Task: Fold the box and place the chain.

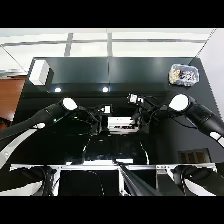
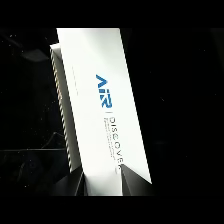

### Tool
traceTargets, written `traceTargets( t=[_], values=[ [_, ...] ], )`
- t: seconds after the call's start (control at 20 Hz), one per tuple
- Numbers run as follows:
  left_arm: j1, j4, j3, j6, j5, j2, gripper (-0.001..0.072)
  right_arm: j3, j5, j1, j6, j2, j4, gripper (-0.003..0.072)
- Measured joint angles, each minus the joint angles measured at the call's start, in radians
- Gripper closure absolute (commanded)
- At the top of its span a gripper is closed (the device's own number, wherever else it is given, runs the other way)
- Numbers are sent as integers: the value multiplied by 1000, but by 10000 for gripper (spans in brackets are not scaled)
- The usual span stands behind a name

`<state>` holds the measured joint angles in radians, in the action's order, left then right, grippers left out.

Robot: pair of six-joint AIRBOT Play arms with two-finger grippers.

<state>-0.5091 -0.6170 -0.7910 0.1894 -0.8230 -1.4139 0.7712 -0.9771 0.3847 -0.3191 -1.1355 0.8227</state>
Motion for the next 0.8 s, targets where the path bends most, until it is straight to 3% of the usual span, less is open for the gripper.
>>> traceTargets(
  t=[0.8],
  values=[
    [0, 0, 0, 0, -1, 0, 249, 0, -35, 0, -6, -1, 3, 412]
  ],
)
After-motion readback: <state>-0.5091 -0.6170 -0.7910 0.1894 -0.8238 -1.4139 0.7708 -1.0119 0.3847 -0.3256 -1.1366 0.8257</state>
